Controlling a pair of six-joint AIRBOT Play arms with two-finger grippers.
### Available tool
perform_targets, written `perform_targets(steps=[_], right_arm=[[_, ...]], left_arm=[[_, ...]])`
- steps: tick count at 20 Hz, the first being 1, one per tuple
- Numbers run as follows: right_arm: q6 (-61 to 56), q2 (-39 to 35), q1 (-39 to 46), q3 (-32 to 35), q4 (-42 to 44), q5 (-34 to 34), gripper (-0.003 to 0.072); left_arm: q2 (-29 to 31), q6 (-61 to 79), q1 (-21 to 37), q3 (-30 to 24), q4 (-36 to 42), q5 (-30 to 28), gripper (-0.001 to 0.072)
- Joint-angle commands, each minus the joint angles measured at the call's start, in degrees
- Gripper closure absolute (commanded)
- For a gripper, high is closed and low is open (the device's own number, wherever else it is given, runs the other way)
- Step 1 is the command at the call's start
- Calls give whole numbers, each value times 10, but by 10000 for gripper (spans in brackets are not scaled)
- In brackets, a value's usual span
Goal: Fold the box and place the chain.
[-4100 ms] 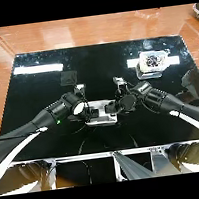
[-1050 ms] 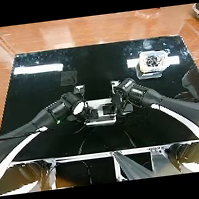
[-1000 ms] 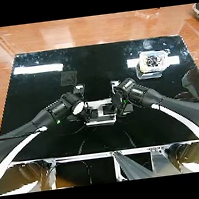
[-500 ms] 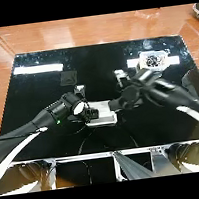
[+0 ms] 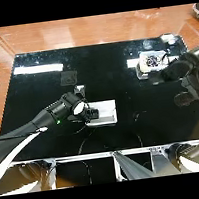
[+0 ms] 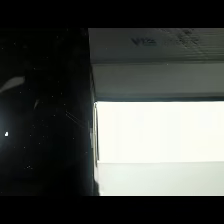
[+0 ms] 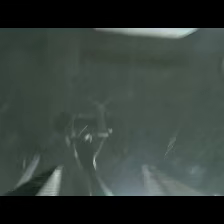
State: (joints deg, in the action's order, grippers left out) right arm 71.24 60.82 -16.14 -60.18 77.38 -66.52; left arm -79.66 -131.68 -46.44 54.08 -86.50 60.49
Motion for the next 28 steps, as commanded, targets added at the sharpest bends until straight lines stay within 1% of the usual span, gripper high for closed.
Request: perform_targets(steps=[1,2,3,6,7,8,9,10,11,12,15,17,18,19,22,23,24,25,26,28], right_arm=[[70,63,101,-29,70,120,-26],[88,101,121,-59,115,136,-26],[76,139,135,-93,131,141,-25],[3,266,155,-214,158,115,-16],[-29,308,161,-258,161,91,-16],[-72,344,171,-298,161,52,-17],[-129,376,186,-334,182,7,-17],[-157,400,203,-359,229,-18,-16],[-172,415,213,-369,277,-18,-16],[-184,425,219,-370,315,-1,-15],[-227,441,219,-370,326,29,-14],[-230,447,215,-370,350,52,-13],[-231,450,211,-370,351,55,51],[-231,452,209,-370,351,58,85],[-230,455,208,-370,351,52,90],[-230,455,208,-370,351,47,149],[-230,455,208,-370,350,45,151],[-230,455,208,-370,348,45,226],[-230,455,208,-370,346,45,266],[-230,455,208,-370,346,46,266]], left_arm=[[0,1,0,0,0,1,688],[0,1,0,0,0,1,688],[0,0,0,0,0,1,688],[0,1,0,0,0,0,688],[0,1,0,0,0,3,688],[0,1,0,0,1,10,688],[0,1,0,0,1,18,688],[0,0,0,0,1,24,688],[0,1,0,0,1,26,688],[0,1,0,0,1,26,688],[0,0,1,0,2,26,688],[0,0,1,0,2,26,688],[0,0,1,0,2,25,688],[0,0,1,0,2,25,688],[0,0,1,0,1,25,688],[0,0,1,0,1,25,688],[0,0,1,0,1,25,688],[0,0,1,0,1,25,688],[0,0,1,0,1,25,688],[0,0,1,0,1,25,688]])
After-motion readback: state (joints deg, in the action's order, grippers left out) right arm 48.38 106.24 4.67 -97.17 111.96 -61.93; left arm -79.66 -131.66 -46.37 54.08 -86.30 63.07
